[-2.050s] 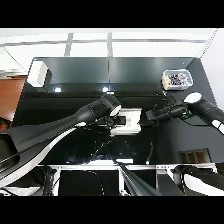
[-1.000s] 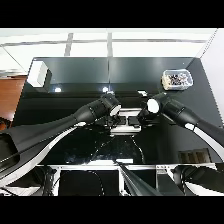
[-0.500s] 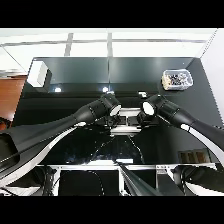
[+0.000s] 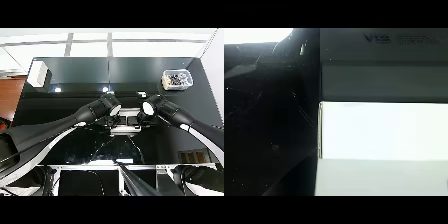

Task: Fold the box and place the chain.

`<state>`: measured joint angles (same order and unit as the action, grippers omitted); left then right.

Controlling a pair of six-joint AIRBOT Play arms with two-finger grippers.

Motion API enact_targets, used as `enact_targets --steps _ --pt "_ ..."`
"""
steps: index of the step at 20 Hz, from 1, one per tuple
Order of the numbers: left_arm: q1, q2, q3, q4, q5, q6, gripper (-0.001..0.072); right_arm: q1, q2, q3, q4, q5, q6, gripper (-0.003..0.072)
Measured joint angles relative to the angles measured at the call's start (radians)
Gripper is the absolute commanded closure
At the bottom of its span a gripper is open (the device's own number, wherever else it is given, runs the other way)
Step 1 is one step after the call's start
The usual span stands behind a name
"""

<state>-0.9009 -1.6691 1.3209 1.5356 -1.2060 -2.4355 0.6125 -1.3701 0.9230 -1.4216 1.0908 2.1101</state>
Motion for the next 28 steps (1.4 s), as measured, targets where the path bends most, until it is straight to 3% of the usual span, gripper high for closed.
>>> enact_targets --steps 3,5,15,17,21,23,25,28 --pt "0.0 0.0 0.0 0.0 0.0 0.0 0.0687 0.0 -0.003 0.0 0.0 -0.009 0.0 0.0494" --pt "0.0 0.0 0.0 0.0 0.0 0.0 0.0687 0.0 -0.008 0.0 -0.001 -0.01 0.001 0.057" --pt "0.0 0.0 0.0 0.0 -0.001 0.0 0.0687 0.0 -0.014 -0.002 -0.009 -0.011 0.003 0.0571" --pt "0.0 0.0 0.0 0.0 -0.001 0.0 0.0687 0.0 -0.014 -0.002 -0.011 -0.011 0.0 0.0674" --pt "0.0 0.0 0.0 0.0 -0.001 -0.003 0.0687 0.0 -0.014 -0.002 -0.011 -0.011 0.003 0.0678" --pt "0.0 0.0 0.0 0.0 0.0 -0.002 0.0687 0.0 -0.014 -0.002 -0.011 -0.011 0.001 0.0669" --pt "0.0 0.0 0.0 0.0 0.0 0.0 0.0687 0.0 -0.01 -0.002 -0.012 -0.01 -0.005 0.0428" --pt "0.0 0.0 0.0 0.0 0.0 0.001 0.0687 -0.002 0.016 -0.002 -0.011 -0.009 -0.012 0.0428"
